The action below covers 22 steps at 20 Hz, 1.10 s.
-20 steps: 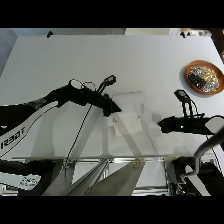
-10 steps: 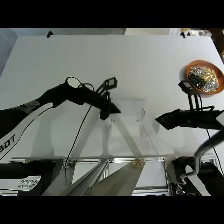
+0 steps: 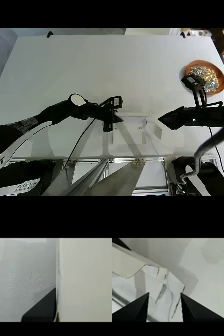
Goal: Fold the box and place the chain.
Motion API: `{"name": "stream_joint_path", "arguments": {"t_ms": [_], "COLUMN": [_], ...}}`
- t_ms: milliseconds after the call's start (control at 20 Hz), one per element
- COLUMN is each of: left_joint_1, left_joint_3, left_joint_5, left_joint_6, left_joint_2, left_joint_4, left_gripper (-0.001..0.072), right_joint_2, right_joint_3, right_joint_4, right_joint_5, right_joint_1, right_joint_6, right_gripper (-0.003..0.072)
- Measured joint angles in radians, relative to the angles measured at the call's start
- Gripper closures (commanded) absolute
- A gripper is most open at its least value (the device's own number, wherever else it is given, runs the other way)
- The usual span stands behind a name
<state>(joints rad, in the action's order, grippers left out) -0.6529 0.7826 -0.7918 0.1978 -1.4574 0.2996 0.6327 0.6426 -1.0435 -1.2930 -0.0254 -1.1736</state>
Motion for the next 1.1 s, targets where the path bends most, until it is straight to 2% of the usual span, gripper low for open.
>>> {"name": "stream_joint_path", "arguments": {"t_ms": [250, 550, 1100], "left_joint_1": [-0.005, -0.006, -0.006], "left_joint_3": [-0.010, -0.011, -0.011], "left_joint_5": [0.065, 0.084, 0.129], "left_joint_6": [0.056, 0.118, 0.279], "left_joint_2": [-0.030, -0.073, -0.080], "left_joint_4": [-0.053, -0.089, -0.109], "left_gripper": [0.0711, 0.0706, 0.0706], "right_joint_2": [0.000, 0.000, 0.000], "right_joint_3": [0.002, 0.002, 0.002], "right_joint_4": [0.000, -0.005, -0.007], "right_joint_5": [-0.004, -0.004, -0.002], "right_joint_1": [0.000, 0.000, 0.000], "right_joint_6": [0.004, 0.005, 0.005], "right_gripper": [0.0247, 0.0248, 0.0249]}}
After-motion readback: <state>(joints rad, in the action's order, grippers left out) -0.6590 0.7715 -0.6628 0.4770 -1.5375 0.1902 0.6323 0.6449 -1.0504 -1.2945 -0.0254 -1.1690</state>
